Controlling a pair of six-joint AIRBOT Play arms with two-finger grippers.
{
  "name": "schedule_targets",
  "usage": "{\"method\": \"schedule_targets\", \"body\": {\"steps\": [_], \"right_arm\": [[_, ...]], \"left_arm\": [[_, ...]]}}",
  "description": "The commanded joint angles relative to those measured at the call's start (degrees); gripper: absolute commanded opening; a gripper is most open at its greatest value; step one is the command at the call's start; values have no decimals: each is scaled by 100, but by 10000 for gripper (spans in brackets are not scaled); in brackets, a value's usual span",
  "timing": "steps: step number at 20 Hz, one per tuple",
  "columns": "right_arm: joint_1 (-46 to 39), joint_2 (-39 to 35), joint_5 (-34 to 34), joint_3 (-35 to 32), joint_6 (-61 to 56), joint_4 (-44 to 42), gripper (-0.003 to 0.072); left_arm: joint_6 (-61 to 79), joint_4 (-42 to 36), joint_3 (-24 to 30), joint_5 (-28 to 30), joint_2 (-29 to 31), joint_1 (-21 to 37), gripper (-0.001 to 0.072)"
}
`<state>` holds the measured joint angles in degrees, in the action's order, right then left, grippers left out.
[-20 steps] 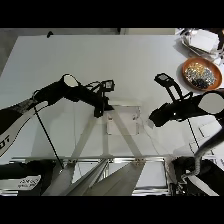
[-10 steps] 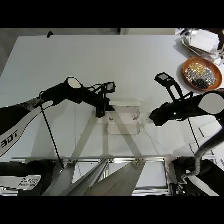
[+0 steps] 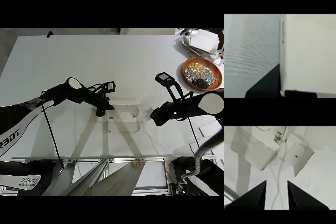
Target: Fold the box and place the chain.
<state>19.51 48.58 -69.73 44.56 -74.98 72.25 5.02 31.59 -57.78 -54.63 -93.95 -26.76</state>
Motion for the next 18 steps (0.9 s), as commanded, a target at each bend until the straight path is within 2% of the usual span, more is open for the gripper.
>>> {"method": "schedule_targets", "body": {"steps": [1,18], "right_arm": [[7,-7,22,7,-4,13,299],[7,-7,31,7,-2,-68,298]], "left_arm": [[-2,17,2,39,-63,-2,4],[-9,17,2,-79,-61,-4,14]]}}
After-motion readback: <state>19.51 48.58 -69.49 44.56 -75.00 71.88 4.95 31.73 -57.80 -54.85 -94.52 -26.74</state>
